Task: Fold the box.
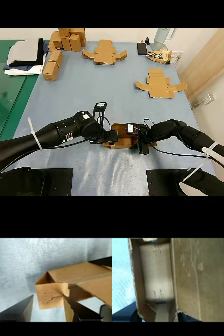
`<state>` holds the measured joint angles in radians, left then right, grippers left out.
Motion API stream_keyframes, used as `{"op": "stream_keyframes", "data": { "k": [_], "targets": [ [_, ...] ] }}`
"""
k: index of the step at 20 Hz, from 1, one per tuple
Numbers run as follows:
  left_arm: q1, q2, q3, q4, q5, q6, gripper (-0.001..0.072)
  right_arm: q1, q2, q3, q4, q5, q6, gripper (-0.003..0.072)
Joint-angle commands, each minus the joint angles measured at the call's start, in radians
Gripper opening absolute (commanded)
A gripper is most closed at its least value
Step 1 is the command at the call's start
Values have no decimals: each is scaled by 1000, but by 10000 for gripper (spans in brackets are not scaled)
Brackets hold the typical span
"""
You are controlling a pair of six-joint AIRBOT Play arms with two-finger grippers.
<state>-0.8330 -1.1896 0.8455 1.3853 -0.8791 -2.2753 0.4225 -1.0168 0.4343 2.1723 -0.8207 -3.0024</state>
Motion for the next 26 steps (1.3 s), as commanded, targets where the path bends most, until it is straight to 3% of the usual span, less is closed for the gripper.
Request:
{"op": "stream_keyframes", "data": {
  "k": [1,9,26],
  "targets": [
    [-26,-3,32,55,-28,-44,554,0,0,1,0,0,0,466],
    [-31,-73,90,45,-54,-56,554,0,0,1,0,0,0,467],
    [-78,-172,223,89,-210,-128,548,0,0,1,0,0,0,467]
  ]
}}
